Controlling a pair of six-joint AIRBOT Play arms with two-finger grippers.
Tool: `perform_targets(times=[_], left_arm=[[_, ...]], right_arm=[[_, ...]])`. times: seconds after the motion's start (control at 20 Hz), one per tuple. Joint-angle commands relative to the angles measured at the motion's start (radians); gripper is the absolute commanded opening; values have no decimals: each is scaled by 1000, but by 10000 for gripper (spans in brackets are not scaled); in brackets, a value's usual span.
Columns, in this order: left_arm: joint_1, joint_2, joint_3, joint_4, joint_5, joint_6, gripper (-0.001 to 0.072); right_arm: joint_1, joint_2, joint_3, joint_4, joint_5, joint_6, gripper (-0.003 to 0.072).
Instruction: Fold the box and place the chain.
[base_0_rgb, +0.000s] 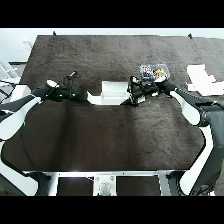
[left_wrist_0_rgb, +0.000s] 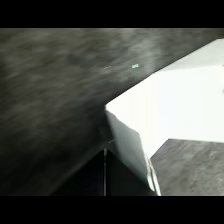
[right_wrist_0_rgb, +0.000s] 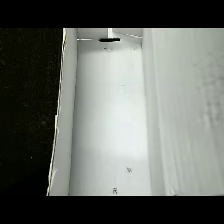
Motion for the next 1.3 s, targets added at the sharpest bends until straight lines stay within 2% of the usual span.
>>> perform_targets(times=[0.0,0.15,0.2,0.25,0.5,0.8,0.85,0.9,1.1,1.25], left_arm=[[-23,-18,51,-18,-41,-1,20],[-23,-17,89,-22,-77,0,26],[-23,-17,100,-23,-101,1,176],[-23,-16,113,-24,-129,9,256],[-23,-10,131,-55,-179,34,258],[-54,-2,132,-54,-161,22,259],[-58,-2,132,-58,-159,22,314],[-60,-2,132,-66,-159,22,458],[-70,-2,146,-58,-158,-37,472],[-95,-2,187,35,-148,-167,472]], right_arm=[[1,0,0,0,0,0,439],[1,0,0,0,0,0,439],[1,0,0,0,0,0,439],[1,0,0,0,0,0,439],[1,0,0,0,0,1,439],[1,0,0,0,0,0,439],[1,0,0,0,0,0,439],[1,0,0,0,0,0,439],[1,0,0,0,0,0,439],[1,0,0,0,0,0,439]])
